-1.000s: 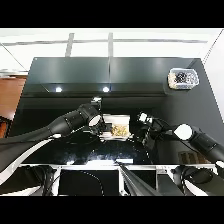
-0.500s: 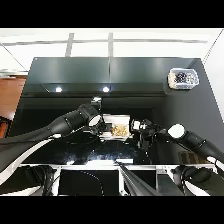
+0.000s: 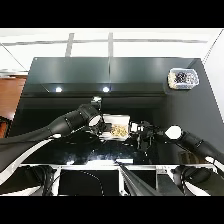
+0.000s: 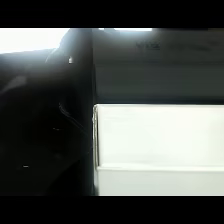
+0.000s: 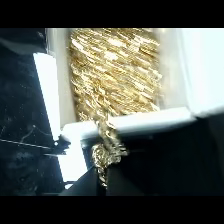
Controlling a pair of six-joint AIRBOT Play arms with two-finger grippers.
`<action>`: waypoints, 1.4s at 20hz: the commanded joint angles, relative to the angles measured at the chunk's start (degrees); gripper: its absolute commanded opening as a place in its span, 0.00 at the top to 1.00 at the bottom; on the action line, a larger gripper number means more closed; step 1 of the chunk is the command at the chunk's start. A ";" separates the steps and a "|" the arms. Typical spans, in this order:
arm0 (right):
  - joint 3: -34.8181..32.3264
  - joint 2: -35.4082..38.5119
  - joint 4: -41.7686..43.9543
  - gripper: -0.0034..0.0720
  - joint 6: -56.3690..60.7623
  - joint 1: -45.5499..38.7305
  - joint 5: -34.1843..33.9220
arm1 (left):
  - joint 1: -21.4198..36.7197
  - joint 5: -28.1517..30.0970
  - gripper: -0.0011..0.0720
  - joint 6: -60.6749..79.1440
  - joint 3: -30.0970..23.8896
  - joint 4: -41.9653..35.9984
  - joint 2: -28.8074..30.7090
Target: Fold the box and place the chain.
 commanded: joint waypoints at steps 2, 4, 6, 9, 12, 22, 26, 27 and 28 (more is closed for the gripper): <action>1.07 3.58 -5.40 0.91 12.22 -0.17 0.63 | 0.02 0.11 0.94 -0.07 0.04 -0.13 0.04; 2.56 7.34 -12.52 0.91 21.22 -1.03 3.30 | 0.02 0.11 0.94 -0.07 0.04 -0.13 0.04; 5.14 11.98 -15.63 0.91 27.04 -2.58 9.09 | 0.00 0.11 0.94 -0.07 0.04 -0.13 0.04; 10.62 18.23 -15.10 0.91 32.74 -3.87 16.35 | 0.02 0.13 0.94 -0.07 0.04 -0.13 0.04; 16.26 21.20 -5.84 0.91 35.36 -3.85 17.14 | 0.02 0.52 0.94 -0.07 0.04 -0.11 0.00; 11.91 13.55 3.74 0.36 45.05 -4.15 14.29 | 0.02 4.66 0.94 -0.04 0.04 -0.13 -0.04; 14.45 14.03 2.84 0.18 45.11 -9.46 19.78 | 0.02 4.42 0.94 -0.24 0.07 -1.40 -0.02; 14.88 14.43 2.43 0.18 45.16 -11.63 21.53 | 0.02 4.39 0.94 -0.83 0.07 -1.70 -0.02; 14.97 14.97 2.36 0.18 45.18 -13.66 22.60 | 0.02 4.39 0.82 -1.84 0.07 -1.73 -0.02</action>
